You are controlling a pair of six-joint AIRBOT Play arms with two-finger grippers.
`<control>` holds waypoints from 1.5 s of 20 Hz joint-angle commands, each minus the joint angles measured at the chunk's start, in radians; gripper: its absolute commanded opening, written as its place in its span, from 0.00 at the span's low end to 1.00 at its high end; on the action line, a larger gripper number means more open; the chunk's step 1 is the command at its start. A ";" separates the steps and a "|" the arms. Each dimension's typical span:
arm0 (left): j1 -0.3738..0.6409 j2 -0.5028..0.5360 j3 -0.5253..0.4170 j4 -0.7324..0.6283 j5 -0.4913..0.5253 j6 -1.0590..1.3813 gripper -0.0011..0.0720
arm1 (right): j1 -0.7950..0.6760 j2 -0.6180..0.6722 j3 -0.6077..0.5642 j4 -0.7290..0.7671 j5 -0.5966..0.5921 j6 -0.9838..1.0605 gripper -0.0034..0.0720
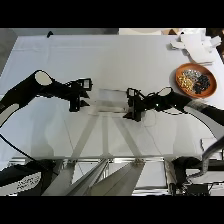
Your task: Fold the box and place the chain.
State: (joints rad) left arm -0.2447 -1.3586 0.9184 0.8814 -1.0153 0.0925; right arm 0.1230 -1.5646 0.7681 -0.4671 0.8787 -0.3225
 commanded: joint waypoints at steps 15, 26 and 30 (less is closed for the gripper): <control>0.056 -0.186 0.000 -0.172 -0.150 0.294 0.55 | 0.000 0.000 0.001 0.000 0.000 0.000 0.73; 0.057 -0.186 0.000 -0.159 -0.131 0.276 0.47 | 0.000 0.000 0.001 0.000 0.000 0.000 0.73; 0.056 -0.186 0.000 -0.138 0.010 0.173 0.49 | 0.000 0.000 0.001 0.000 0.000 0.000 0.73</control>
State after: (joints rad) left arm -0.1886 -1.5440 0.9188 0.7261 -1.0958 0.3248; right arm 0.1230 -1.5646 0.7681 -0.4671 0.8787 -0.3225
